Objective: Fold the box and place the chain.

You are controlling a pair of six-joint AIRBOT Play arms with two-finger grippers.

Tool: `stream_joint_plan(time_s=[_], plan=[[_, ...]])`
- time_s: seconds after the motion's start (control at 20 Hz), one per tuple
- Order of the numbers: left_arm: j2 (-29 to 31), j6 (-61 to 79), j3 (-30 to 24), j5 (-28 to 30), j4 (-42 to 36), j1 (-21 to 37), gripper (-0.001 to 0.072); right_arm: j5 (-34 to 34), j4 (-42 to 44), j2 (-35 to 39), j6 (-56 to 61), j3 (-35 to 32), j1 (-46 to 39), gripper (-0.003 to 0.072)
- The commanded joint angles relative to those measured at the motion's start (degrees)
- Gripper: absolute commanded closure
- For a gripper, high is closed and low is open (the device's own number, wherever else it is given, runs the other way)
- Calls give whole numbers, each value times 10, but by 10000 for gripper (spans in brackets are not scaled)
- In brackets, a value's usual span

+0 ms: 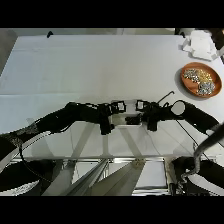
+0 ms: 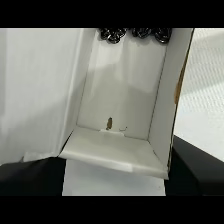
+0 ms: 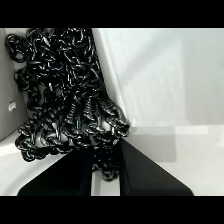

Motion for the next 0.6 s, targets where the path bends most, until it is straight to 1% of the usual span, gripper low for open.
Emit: stream_joint_plan(time_s=[0.0, 0.15, 0.2, 0.4, 0.55], plan=[[0, -1, 0, 1, 0, 0, 313, 12, -46, 37, 45, 1, 0, 668], [0, -1, 0, 2, 0, 0, 313, 31, -113, 82, 97, 1, 0, 668], [0, -1, 0, 1, 0, 0, 313, 37, -123, 98, 109, 1, 0, 668], [0, -1, 0, 1, 0, 0, 313, 68, -123, 176, 113, 1, 0, 668], [0, -1, 0, 1, 0, 0, 313, 68, -110, 249, 130, 2, 0, 668]])
